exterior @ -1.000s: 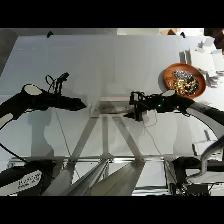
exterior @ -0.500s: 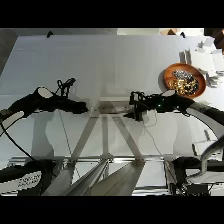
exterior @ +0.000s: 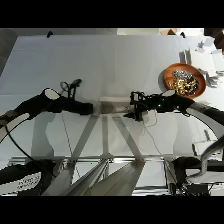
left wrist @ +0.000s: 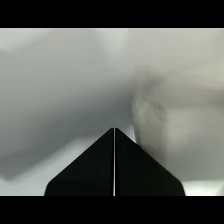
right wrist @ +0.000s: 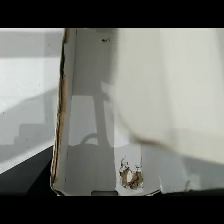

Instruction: Fold the box and place the chain.

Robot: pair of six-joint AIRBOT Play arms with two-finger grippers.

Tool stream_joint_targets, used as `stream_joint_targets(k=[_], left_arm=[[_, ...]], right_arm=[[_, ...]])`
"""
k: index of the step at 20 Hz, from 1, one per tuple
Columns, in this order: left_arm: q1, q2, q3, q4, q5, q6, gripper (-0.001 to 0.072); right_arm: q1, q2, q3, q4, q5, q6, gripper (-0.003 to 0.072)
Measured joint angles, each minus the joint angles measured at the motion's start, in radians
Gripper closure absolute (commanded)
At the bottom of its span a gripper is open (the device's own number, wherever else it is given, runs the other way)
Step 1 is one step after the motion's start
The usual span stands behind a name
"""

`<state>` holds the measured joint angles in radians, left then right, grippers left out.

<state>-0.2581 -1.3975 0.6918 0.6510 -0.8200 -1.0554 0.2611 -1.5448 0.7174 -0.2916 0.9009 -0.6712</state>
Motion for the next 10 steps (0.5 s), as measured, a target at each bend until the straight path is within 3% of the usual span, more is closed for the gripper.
stream_joint_targets(k=[7, 10], left_arm=[[0.023, 0.054, 0.001, -0.018, -0.023, 0.000, 0.0698], [0.027, 0.059, 0.001, -0.053, -0.038, 0.000, 0.0599]], right_arm=[[0.000, 0.000, 0.000, 0.000, 0.001, 0.000, 0.0151], [0.000, 0.000, 0.000, 0.000, 0.000, 0.000, 0.0151]])
